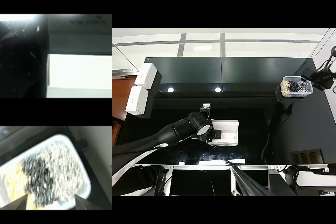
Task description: Fold the box and place the chain.
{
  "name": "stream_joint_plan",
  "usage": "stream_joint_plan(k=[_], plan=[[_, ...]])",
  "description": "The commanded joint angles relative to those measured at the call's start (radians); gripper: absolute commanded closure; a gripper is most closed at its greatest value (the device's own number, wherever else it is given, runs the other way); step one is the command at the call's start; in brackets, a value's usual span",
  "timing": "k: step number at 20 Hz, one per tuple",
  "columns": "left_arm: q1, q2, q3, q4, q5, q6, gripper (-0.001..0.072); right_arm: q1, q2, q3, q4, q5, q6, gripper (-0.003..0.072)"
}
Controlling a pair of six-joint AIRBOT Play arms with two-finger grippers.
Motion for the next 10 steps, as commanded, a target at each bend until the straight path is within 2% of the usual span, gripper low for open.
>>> stream_joint_plan(k=[1,4,5,6,10], plan=[[0.000,0.000,0.000,0.000,0.000,0.000,0.0680,-0.024,-0.166,0.150,0.021,0.056,-0.001,-0.0010],[0.000,0.000,0.000,0.000,0.000,0.000,0.0680,-0.029,-0.235,0.196,0.003,0.108,0.057,-0.0003],[0.000,0.000,0.000,0.000,0.000,0.000,0.0680,-0.029,-0.246,0.199,0.000,0.113,0.071,0.0039],[0.000,0.000,0.000,0.000,0.000,0.000,0.0680,-0.031,-0.249,0.199,-0.005,0.113,0.088,0.0048],[0.000,0.000,0.000,0.000,0.000,0.000,0.0680,-0.041,-0.254,0.199,-0.046,0.126,0.157,0.0048]])
